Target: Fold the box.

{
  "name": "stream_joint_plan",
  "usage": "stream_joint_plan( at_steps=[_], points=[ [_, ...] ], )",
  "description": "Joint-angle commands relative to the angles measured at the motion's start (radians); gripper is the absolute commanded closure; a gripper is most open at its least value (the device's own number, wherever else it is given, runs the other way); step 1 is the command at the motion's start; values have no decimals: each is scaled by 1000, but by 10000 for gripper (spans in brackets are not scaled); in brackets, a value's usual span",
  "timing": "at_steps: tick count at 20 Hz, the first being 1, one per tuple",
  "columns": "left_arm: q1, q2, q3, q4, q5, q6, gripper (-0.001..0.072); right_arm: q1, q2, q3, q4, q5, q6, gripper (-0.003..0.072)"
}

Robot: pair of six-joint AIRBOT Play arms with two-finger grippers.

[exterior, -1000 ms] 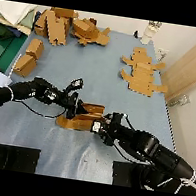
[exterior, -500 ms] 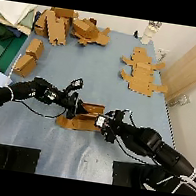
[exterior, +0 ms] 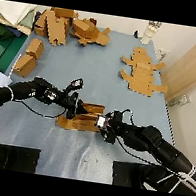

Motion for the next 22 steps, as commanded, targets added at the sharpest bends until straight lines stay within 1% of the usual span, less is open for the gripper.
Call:
stream_joint_plan(
  at_steps=[1,5,7,11,15,16,17,19,20,22],
  points=[
    [0,1,0,0,0,0,695,-8,-2,1,26,1,-52,73],
    [0,1,0,0,0,0,695,-8,-23,11,50,-3,-71,73],
    [0,1,0,0,0,0,695,-8,-60,32,76,-6,-103,73],
    [0,1,0,0,0,0,694,-9,-132,66,96,-10,-103,73],
    [0,1,0,0,0,0,695,-9,-139,68,119,-29,-104,73],
    [0,1,0,0,0,0,694,-20,-139,68,150,-35,-124,73],
    [0,1,0,0,0,0,695,-49,-139,68,230,-52,-188,73],
    [0,1,0,0,0,0,694,-130,-139,71,415,-124,-368,73],
    [0,1,0,0,0,0,695,-166,-139,74,465,-164,-436,73],
    [0,1,0,0,0,0,694,-203,-139,76,488,-187,-470,73]
  ],
)
